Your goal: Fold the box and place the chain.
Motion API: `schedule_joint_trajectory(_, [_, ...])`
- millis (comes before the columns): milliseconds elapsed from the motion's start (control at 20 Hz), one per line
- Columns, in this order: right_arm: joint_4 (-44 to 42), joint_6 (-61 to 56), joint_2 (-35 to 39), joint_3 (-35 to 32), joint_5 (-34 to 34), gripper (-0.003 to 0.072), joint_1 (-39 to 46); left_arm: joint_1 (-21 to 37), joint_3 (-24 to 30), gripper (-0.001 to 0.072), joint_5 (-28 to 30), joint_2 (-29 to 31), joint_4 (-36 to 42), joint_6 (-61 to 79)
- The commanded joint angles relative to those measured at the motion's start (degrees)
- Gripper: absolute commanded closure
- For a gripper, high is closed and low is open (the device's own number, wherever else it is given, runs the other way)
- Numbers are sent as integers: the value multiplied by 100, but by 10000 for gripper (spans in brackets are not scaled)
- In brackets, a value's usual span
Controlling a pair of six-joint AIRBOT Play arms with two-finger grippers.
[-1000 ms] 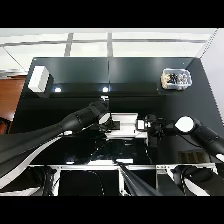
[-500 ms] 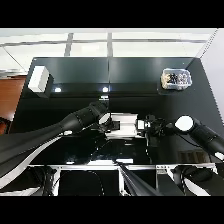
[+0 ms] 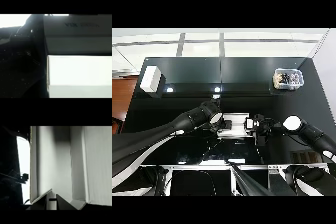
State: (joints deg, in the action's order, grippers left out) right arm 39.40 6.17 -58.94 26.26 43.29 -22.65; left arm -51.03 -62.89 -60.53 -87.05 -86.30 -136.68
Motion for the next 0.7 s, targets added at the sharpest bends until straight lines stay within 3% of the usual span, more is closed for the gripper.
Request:
schedule_joint_trajectory(0, [28,-203,-11,0,-13,440,-9,0,-4,682,4,4,0,-4])
schedule_joint_trajectory(50, [153,-420,4,4,50,415,-9,0,-4,682,4,4,0,-4])
schedule_joint_trajectory(150, [837,-833,101,4,363,462,-9,2,-4,682,4,4,0,-4])
schedule_joint_trajectory(250, [1534,-1425,247,4,472,461,-9,0,-4,682,4,4,0,-4])
schedule_joint_trajectory(450, [1703,-1626,501,4,411,451,-9,0,-4,682,7,4,0,-4])
schedule_joint_trajectory(550, [1698,-1628,498,2,199,237,-9,0,-4,682,4,4,0,-4])
schedule_joint_trajectory(600, [1683,-1626,498,2,61,189,-9,0,-4,682,7,4,0,-4])
schedule_joint_trajectory(650, [1635,-1624,498,2,-83,189,-9,0,-4,683,7,4,0,-4])
